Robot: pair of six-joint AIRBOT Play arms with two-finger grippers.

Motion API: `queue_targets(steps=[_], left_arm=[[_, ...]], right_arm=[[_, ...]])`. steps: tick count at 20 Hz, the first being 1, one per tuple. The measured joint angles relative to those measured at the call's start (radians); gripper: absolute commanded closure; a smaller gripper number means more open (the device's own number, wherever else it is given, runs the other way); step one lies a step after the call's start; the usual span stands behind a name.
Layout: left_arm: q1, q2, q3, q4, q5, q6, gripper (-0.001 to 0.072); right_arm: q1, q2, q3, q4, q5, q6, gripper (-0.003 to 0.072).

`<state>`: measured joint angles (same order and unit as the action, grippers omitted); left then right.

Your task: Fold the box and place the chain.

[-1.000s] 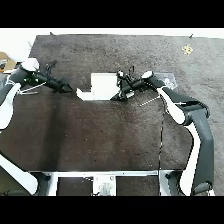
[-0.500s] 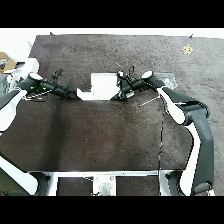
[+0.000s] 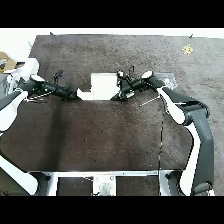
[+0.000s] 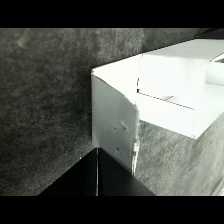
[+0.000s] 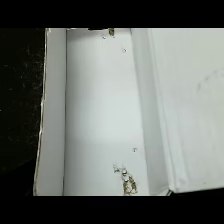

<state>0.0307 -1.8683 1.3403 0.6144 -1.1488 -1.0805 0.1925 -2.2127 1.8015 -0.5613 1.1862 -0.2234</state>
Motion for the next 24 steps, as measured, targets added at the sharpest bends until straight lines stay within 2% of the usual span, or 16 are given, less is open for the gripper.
queue_targets(steps=[4,8,9,10,11,12,13,17,18,24], left_arm=[[0.000,-0.003,-0.031,-0.035,0.012,0.013,0.0702],[0.000,-0.004,-0.038,-0.128,0.014,0.034,0.0698],[0.000,-0.004,-0.035,-0.148,0.008,0.035,0.0622],[0.000,-0.004,-0.028,-0.162,0.003,0.037,0.0409],[0.000,-0.003,-0.020,-0.174,-0.006,0.037,0.0383],[0.000,-0.003,-0.009,-0.184,-0.019,0.034,0.0427],[-0.001,-0.003,0.001,-0.189,-0.030,0.032,0.0509],[-0.022,-0.002,0.044,-0.185,-0.059,0.002,0.0487],[-0.031,-0.002,0.055,-0.172,-0.060,-0.006,0.0383],[-0.068,0.000,0.088,-0.130,-0.060,-0.047,0.0382]], right_arm=[[0.000,0.000,0.000,0.000,0.000,0.000,0.0248],[0.000,0.000,0.000,0.000,0.000,0.000,0.0248],[0.000,0.000,0.000,0.000,0.000,0.000,0.0248],[0.000,0.000,0.000,0.000,0.000,0.000,0.0248],[0.000,0.000,0.000,0.000,0.000,0.000,0.0248],[0.000,0.000,0.000,0.000,0.000,0.000,0.0248],[0.000,0.000,0.000,0.000,0.000,0.000,0.0248],[0.000,0.000,0.000,0.000,0.000,0.000,0.0248],[0.000,0.000,0.000,0.000,0.000,0.000,0.0248],[0.000,0.000,0.000,0.000,0.000,0.000,0.0248]])
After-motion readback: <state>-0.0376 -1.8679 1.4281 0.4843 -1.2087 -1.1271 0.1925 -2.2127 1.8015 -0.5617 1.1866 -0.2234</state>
